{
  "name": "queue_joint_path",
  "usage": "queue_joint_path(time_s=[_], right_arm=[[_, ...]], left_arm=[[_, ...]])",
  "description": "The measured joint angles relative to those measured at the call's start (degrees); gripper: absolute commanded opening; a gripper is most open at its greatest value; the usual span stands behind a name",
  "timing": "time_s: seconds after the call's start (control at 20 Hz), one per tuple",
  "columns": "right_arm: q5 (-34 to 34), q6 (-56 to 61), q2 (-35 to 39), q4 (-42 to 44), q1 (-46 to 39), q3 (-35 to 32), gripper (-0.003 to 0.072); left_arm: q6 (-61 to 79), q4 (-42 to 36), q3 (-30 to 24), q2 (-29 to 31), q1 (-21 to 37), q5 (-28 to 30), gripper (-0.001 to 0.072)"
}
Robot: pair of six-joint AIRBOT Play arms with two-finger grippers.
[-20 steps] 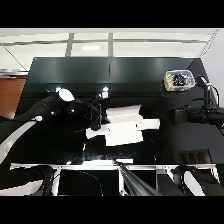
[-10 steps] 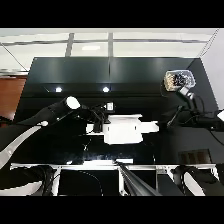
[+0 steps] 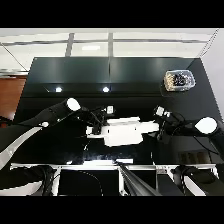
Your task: Fold the box and place the chain.
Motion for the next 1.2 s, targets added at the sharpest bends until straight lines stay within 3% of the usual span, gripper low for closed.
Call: queue_joint_path(time_s=[0.55,1.2], right_arm=[[-3.06,-4.76,-3.02,-1.51,11.43,-3.32,0.0699],[-12.35,-8.04,-6.82,6.16,19.87,-3.5,0.0699]], left_arm=[[1.03,-0.04,-0.96,-0.04,0.0,1.18,0.0024],[1.09,0.13,-0.98,-0.04,0.0,1.25,0.0025]])
